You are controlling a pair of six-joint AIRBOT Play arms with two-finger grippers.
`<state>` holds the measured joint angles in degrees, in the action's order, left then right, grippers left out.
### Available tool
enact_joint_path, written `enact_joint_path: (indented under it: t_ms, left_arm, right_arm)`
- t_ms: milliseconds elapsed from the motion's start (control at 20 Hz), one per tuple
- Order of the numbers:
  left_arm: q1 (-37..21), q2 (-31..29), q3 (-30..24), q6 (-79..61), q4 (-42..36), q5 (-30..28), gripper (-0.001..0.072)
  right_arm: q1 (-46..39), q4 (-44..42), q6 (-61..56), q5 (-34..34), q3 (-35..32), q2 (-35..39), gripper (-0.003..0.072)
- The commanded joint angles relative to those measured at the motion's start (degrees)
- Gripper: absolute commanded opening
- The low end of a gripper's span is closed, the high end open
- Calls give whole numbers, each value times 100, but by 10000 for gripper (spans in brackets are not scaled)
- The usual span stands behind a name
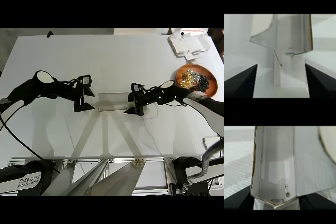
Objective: Fold the box and place the chain.
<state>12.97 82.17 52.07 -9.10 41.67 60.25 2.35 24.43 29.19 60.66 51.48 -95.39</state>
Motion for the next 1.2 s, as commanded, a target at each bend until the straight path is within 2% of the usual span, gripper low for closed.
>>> enact_joint_path:
  t_ms: [0,450,550,700,750,800,950,1100,1150]
  left_arm:
    - [83,26,-282,-463,39,-175,649]
    - [321,166,-446,-769,44,-199,618]
    - [361,205,-446,-767,46,-190,508]
    - [367,205,-446,-953,42,-247,486]
    - [367,205,-446,-1010,39,-330,463]
    - [367,205,-446,-1021,39,-448,396]
    - [367,203,-446,-1021,-114,-584,387]
    - [367,203,-446,-1021,-369,-555,272]
    - [367,203,-446,-1021,-391,-557,275]
  right_arm:
    - [2,-2,-2,0,7,-4,472]
    - [2,-2,-2,0,7,-4,472]
    - [2,-2,-2,0,7,-4,472]
    - [2,-2,-2,0,7,-4,472]
    - [2,-2,-2,0,7,-4,472]
    - [2,-2,-2,0,7,-4,472]
    - [2,-2,-2,2,7,-4,472]
    - [2,-2,-4,0,7,-4,472]
    - [2,-2,-2,0,7,-4,472]
